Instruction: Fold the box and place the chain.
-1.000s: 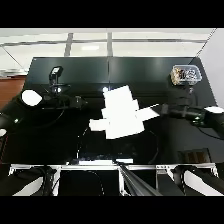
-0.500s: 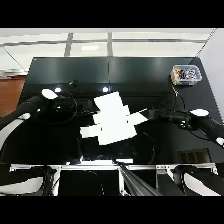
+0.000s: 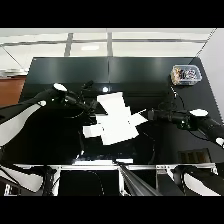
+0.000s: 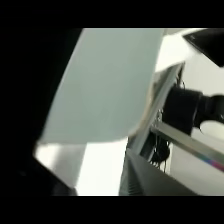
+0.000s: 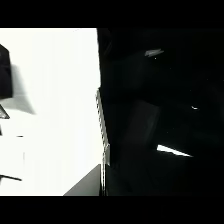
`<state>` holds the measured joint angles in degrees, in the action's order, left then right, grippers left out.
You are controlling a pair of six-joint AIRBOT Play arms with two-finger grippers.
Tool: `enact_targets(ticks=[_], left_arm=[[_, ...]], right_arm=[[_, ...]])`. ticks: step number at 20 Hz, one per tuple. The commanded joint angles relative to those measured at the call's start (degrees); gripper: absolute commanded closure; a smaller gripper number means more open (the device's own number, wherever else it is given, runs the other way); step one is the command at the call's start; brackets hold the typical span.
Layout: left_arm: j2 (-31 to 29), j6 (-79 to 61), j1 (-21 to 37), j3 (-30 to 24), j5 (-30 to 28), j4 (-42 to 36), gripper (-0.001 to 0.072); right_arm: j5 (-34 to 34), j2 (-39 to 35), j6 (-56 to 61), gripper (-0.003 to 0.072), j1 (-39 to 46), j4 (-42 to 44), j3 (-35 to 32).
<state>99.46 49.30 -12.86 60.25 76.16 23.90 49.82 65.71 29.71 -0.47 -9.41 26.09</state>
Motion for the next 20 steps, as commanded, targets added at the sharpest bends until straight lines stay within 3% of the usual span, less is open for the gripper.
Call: enact_targets(ticks=[1, 4, 5, 6, 7, 8, 11, 14, 16, 18, 20], left_arm=[[2.29, -5.9, -0.02, 4.85, 7.8, 2.93, 0.046], [2.62, -6.99, -0.02, 5.92, 8.68, 3.1, 0.0526], [2.62, -7.72, 0.0, 5.92, 8.35, 3.17, 0.0652], [2.62, -8.59, 0.0, 5.92, 8.39, 3.19, 0.0683], [2.6, -8.72, 0.0, 5.92, 8.46, 3.21, 0.0684], [2.58, -8.72, 0.0, 5.97, 8.72, 3.45, 0.0685], [0.37, -8.85, -0.31, 6.14, 9.81, 6.38, 0.0688], [-8.09, -14.64, -2.43, 2.4, 5.81, 8.09, 0.0689], [-16.48, -21.77, -5.18, -4.81, -6.75, 8.11, 0.0689], [-22.34, -37.31, -8.94, -10.84, -20.37, 8.33, 0.0687], [-23.06, -51.04, -11.43, -12.0, -24.41, 8.33, 0.0684]], right_arm=[[0.33, -0.02, 0.0, 0.0675, -0.07, -1.55, -0.02], [0.33, -0.02, -0.04, 0.0675, -0.07, -1.86, -0.02], [0.26, -0.02, -0.07, 0.0672, -0.07, -2.19, -0.02], [-0.04, -0.02, -0.07, 0.0518, -0.04, -3.06, 0.04], [-0.15, -0.02, -0.02, 0.0194, 0.24, -4.2, 0.26], [0.17, -0.04, -0.02, 0.0043, 0.85, -6.27, 1.03], [5.25, -0.44, 0.26, 0.0044, 5.11, -19.15, 7.65], [14.73, -0.76, 1.44, 0.0044, 10.84, -28.04, 15.78], [19.15, -0.76, 1.44, 0.0053, 13.64, -29.99, 18.38], [19.87, -0.76, 1.29, 0.0053, 12.96, -36.11, 18.49], [19.63, -0.74, 1.29, 0.0052, 9.94, -43.15, 18.49]])
